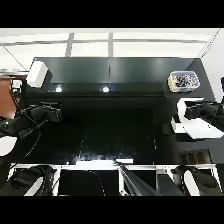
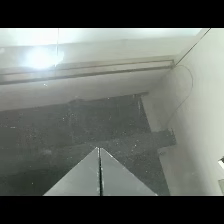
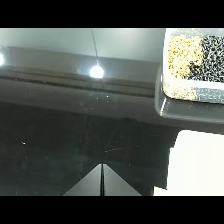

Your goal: Fold the box and place the chain.

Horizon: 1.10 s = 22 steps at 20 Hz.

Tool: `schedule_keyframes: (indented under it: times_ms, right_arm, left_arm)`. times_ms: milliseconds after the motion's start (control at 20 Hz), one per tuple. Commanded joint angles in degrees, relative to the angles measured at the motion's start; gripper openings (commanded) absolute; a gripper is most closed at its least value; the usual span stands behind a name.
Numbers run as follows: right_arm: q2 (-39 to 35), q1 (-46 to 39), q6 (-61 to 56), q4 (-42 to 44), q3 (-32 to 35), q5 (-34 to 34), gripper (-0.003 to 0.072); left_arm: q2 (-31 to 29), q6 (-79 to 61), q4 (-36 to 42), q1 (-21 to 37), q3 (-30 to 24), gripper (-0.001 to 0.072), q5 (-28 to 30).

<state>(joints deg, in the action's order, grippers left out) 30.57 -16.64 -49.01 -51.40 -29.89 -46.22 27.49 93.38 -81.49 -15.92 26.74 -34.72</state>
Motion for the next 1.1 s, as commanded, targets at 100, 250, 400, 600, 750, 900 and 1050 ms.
schedule_keyframes:
  times_ms: [100,250,400,600,750,900,1050]
  right_arm:
    - [-0.04,-0.04,-0.02,0.00,0.04,-0.02,0.0012]
    - [-0.04,-0.04,-0.02,0.00,0.04,-0.02,0.0012]
    - [-0.04,-0.02,-0.02,0.00,0.04,-0.02,0.0012]
    - [-0.04,-0.04,-0.02,0.00,0.04,-0.02,0.0012]
    - [-0.04,-0.02,-0.02,0.87,0.04,0.28,0.0012]
    - [-0.04,-0.02,-0.07,6.29,0.04,7.06,0.0012]
    - [1.60,-0.20,-0.66,7.43,0.04,18.58,0.0013]
  left_arm:
    - [-0.02,-0.02,-0.02,-0.04,0.00,0.0028,0.02]
    - [-0.02,-0.02,-0.02,-0.04,0.00,0.0028,0.02]
    - [-0.02,-0.02,-0.02,-0.04,0.00,0.0028,0.02]
    - [-0.02,-0.02,-0.02,-0.04,0.00,0.0028,0.02]
    - [0.00,0.00,-0.02,-0.04,0.00,0.0028,0.79]
    - [0.00,0.00,-0.07,-0.04,0.00,0.0028,5.29]
    - [0.00,0.00,-0.07,-0.04,-0.02,0.0028,8.96]
